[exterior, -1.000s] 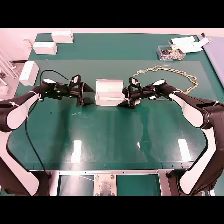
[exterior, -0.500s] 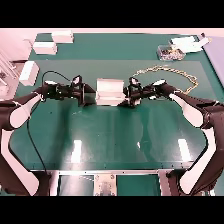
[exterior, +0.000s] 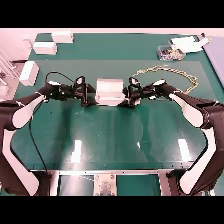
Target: Fold the box and place the chain.
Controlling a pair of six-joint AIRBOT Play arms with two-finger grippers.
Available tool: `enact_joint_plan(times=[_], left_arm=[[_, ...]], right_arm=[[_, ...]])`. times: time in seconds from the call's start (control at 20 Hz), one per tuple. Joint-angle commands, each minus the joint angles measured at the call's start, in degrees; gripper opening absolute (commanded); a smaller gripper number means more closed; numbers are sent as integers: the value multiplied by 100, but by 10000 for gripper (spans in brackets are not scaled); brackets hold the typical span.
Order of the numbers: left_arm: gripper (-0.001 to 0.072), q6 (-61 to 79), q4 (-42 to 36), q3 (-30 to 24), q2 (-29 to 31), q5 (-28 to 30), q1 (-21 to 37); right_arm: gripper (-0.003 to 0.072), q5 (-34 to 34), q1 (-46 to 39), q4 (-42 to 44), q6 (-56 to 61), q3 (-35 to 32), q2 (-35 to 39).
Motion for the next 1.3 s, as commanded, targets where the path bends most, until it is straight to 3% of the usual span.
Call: enact_joint_plan(times=[0.0, 0.45, 0.65, 0.9, 1.25], left_arm=[[716, 35, -55, 7, -7, 114, -33], [702, -702, -271, 7, -81, 284, -31], [713, -317, -254, 9, -79, 160, -31], [714, 184, 487, 232, -79, 37, 83], [713, 378, 636, 282, -92, -133, 105]], right_arm=[[580, 9, 2, -2, 0, 2, 2], [579, 7, 2, -2, 0, 2, 2], [579, 9, 2, -2, 0, 2, 2], [580, 9, 2, -2, 0, 2, 2], [579, 9, 2, -2, 0, 2, 2]])
